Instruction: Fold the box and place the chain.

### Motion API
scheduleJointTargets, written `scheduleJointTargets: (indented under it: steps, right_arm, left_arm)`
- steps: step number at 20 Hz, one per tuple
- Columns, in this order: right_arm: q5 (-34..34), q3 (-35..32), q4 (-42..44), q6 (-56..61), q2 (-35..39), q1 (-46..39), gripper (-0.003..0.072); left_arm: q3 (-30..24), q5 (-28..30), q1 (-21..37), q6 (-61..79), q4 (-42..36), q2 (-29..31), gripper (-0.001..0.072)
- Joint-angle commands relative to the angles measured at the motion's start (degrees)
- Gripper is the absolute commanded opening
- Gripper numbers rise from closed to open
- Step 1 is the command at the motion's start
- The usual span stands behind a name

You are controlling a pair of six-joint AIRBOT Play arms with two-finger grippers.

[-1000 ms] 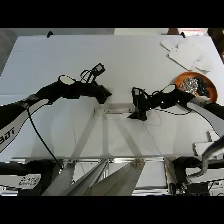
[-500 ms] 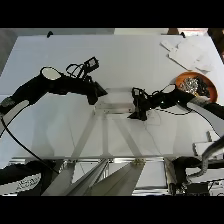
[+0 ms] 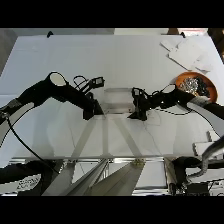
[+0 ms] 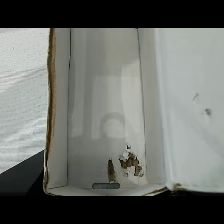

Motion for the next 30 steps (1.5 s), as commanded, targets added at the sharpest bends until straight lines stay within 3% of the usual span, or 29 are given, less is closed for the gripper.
scheduleJointTargets:
  steps: [1,4,7,15,18,19,21,25,26,27,30]
  right_arm:
    - [0.02,0.07,0.02,0.02,0.04,-0.04,0.0459]
    - [0.02,0.07,0.02,0.02,0.04,-0.04,0.0459]
    - [0.02,0.07,0.02,0.02,0.04,-0.04,0.0459]
    - [0.02,0.07,0.02,0.02,0.04,-0.04,0.0459]
    - [0.02,0.07,0.02,0.02,0.04,-0.04,0.0459]
    - [0.02,0.07,0.02,0.02,0.04,-0.04,0.0459]
    - [0.02,0.07,0.02,0.02,0.04,-0.04,0.0459]
    - [0.02,0.07,0.02,0.02,0.04,-0.04,0.0459]
    - [0.02,0.07,0.02,0.02,0.04,-0.04,0.0459]
    - [0.02,0.07,0.02,0.02,0.04,-0.04,0.0459]
    - [0.02,0.07,0.02,0.02,0.04,-0.04,0.0459]
  left_arm:
    - [-0.35,3.30,-0.39,-9.09,13.07,-0.48,0.0005]
    - [-0.35,4.85,-0.37,-17.62,23.52,-0.48,0.0005]
    - [-0.35,5.66,-0.37,-21.94,27.91,-0.48,0.0005]
    - [-0.33,6.23,-0.59,-19.54,24.13,0.92,0.0013]
    - [-0.33,7.34,-0.50,-12.41,17.62,2.32,0.0015]
    - [-0.33,7.32,-0.52,-8.44,14.45,2.62,0.0064]
    - [-0.33,7.91,-0.59,-0.52,9.79,2.67,0.0264]
    - [-0.33,13.66,-0.59,6.60,7.41,2.62,0.0332]
    - [-0.33,15.06,-0.59,8.41,7.50,2.51,0.0479]
    - [-0.33,16.24,-0.59,10.14,7.48,2.23,0.0568]
    - [-0.35,16.85,-0.63,16.20,7.45,0.44,0.0575]
